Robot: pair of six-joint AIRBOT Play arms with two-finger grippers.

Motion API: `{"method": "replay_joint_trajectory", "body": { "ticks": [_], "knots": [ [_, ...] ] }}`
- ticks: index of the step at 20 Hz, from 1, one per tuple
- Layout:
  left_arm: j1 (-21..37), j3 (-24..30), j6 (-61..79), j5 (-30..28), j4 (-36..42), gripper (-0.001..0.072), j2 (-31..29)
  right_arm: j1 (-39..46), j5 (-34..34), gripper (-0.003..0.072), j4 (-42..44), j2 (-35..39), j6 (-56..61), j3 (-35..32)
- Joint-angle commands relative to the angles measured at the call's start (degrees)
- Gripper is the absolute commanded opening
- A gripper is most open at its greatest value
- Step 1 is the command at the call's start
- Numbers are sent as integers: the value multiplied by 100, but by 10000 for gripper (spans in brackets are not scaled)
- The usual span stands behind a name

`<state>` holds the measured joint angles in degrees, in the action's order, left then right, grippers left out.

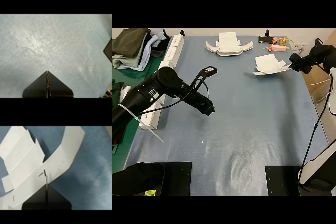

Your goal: Fold the box.

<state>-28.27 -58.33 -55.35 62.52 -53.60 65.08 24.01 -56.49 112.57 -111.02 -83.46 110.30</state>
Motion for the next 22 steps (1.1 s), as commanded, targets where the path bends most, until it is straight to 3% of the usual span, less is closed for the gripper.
{"method": "replay_joint_trajectory", "body": {
  "ticks": [1, 4, 6, 14, 17, 19, 22],
  "knots": [
    [2, -7, 0, -2, 4, 13, -2, -116, -1045, -2, -302, 577, 103, -35],
    [2, -7, 0, -2, 4, 13, -2, -385, -1672, -3, -981, 1261, 431, -540],
    [2, -7, 0, -2, 4, 13, -2, -627, -1716, -3, -1434, 1895, 708, -1272],
    [2, -7, 0, -2, 4, 13, 0, -1443, -767, -2, -1458, 5462, 2186, -6249],
    [2, -7, 0, -2, 4, 13, -2, -1873, -455, -2, -1462, 6791, 2874, -7809],
    [2, -7, 0, -2, 4, 13, 0, -2076, -380, -1, -1464, 7488, 3056, -8478],
    [2, -7, 0, -2, 4, 13, -2, -2197, -420, 3, -1449, 8004, 2968, -8915]
  ]
}}
